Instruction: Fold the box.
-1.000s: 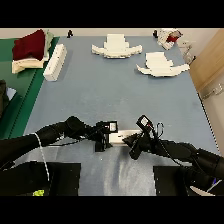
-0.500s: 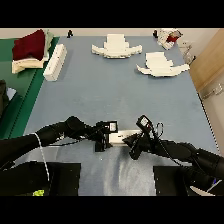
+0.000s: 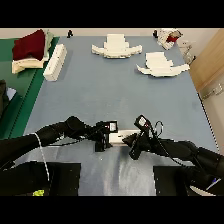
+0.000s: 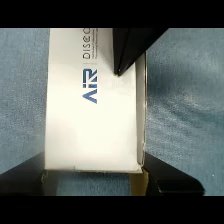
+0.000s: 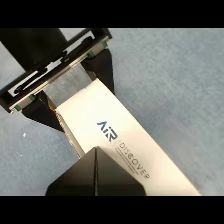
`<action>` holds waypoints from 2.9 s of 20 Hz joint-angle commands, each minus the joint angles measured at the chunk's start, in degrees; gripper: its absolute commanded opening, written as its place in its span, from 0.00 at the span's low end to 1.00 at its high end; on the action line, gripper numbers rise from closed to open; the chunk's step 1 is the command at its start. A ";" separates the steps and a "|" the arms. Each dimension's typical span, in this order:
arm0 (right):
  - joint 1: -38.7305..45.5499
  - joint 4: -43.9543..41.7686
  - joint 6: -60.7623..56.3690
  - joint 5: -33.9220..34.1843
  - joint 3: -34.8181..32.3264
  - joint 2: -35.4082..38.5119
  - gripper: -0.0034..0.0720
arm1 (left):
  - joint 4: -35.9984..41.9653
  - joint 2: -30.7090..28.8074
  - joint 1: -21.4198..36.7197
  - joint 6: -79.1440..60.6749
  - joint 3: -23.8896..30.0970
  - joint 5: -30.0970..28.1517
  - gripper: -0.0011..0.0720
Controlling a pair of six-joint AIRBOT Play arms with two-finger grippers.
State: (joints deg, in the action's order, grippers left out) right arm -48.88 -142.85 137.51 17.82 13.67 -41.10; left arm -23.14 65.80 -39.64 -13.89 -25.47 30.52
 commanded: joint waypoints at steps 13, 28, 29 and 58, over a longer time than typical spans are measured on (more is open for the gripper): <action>28.37 39.56 -31.30 49.94 37.92 -20.79 0.05 | -0.02 -0.02 0.00 -0.02 0.00 -0.02 0.66; 38.21 39.56 -41.09 57.68 49.33 -34.53 0.05 | -0.48 -3.78 1.86 6.99 -0.61 -0.09 0.66; 38.21 39.56 -41.09 57.68 49.33 -34.53 0.05 | -2.43 -5.95 3.80 11.76 -0.61 0.02 0.65; 38.21 39.56 -41.09 57.68 49.33 -34.53 0.05 | -25.16 18.14 64.74 47.54 -31.78 -1.05 0.66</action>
State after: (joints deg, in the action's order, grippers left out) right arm -10.70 -103.26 96.42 75.50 62.94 -75.61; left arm -50.81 77.95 26.37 34.81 -51.62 29.45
